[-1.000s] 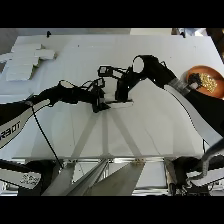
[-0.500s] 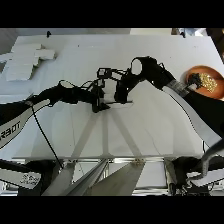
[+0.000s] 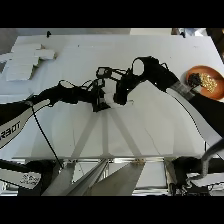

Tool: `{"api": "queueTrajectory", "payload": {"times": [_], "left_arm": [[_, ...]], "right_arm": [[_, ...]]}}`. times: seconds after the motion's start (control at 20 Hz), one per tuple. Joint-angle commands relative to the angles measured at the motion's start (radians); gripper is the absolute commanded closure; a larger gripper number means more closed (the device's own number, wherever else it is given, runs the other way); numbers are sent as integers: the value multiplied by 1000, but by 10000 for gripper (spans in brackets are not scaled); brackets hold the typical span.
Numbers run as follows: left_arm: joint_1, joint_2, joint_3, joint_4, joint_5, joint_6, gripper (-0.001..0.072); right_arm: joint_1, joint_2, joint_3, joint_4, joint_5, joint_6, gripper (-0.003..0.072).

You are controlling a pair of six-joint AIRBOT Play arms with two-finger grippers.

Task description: Fold the box and place the chain.

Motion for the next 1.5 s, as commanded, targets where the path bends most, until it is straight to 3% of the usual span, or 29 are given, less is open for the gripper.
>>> {"api": "queueTrajectory", "payload": {"times": [0.0, 0.25, 0.35, 0.45, 0.55, 0.95, 1.45], "left_arm": [[0, 1, 0, 6, -6, 4, 230], [0, 1, 0, 6, -6, 4, 230], [0, 1, 0, 6, -6, 4, 230], [0, 1, 0, 6, -6, 4, 230], [0, 1, 0, 6, -6, 4, 230], [0, 1, 0, 6, -6, 4, 230], [0, 1, 0, 6, -6, 4, 230]], "right_arm": [[-3, 51, 1, -6, -55, 3, 274], [-33, 85, 1, -7, -52, 14, 301], [-67, 86, 1, 40, -57, 78, 459], [-121, 85, 1, 193, -57, 138, 480], [-165, 78, 1, 345, -53, 149, 661], [-183, -74, -27, 594, -46, 249, 671], [-182, -96, -230, 591, -23, 263, 671]]}}
